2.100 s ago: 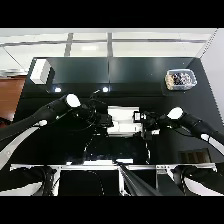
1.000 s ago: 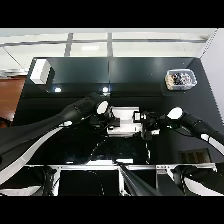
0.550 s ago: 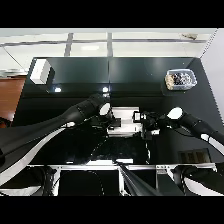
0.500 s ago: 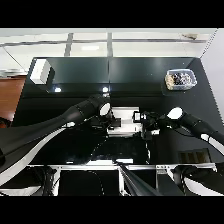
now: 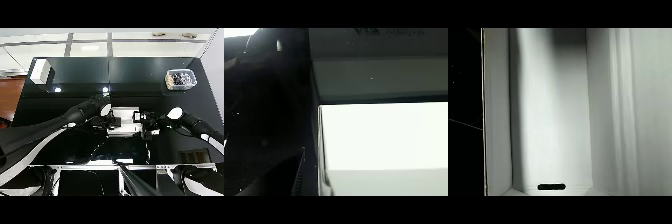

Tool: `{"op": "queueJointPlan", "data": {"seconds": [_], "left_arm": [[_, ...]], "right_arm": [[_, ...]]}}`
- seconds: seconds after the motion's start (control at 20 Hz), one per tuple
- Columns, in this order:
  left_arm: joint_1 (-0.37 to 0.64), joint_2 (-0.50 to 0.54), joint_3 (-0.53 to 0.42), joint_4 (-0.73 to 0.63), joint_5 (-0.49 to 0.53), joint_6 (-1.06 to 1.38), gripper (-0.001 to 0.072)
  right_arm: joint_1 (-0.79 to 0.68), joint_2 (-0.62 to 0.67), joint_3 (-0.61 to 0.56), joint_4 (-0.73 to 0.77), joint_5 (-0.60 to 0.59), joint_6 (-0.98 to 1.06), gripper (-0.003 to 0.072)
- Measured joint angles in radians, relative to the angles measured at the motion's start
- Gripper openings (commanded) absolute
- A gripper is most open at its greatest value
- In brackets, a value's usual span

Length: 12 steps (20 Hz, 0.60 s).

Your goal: Fold the box and place the chain.

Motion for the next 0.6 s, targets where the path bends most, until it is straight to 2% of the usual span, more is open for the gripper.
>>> {"op": "queueJointPlan", "data": {"seconds": [0.1, 0.2, 0.45, 0.6], "left_arm": [[-0.005, -0.007, 0.013, 0.006, -0.003, -0.001, 0.0272], [-0.007, -0.011, 0.022, 0.01, -0.008, -0.003, 0.022], [-0.01, -0.019, 0.03, 0.018, -0.022, -0.003, 0.0217], [-0.01, -0.021, 0.031, 0.023, -0.031, -0.003, 0.0091]], "right_arm": [[0.0, 0.0, 0.0, 0.0, 0.0, 0.0, 0.0106], [0.0, 0.0, 0.0, 0.0, 0.0, 0.0, 0.0106], [0.0, 0.0, 0.0, 0.0, 0.0, 0.0, 0.0106], [0.0, 0.0, 0.0, 0.0, 0.0, 0.0, 0.0107]]}}
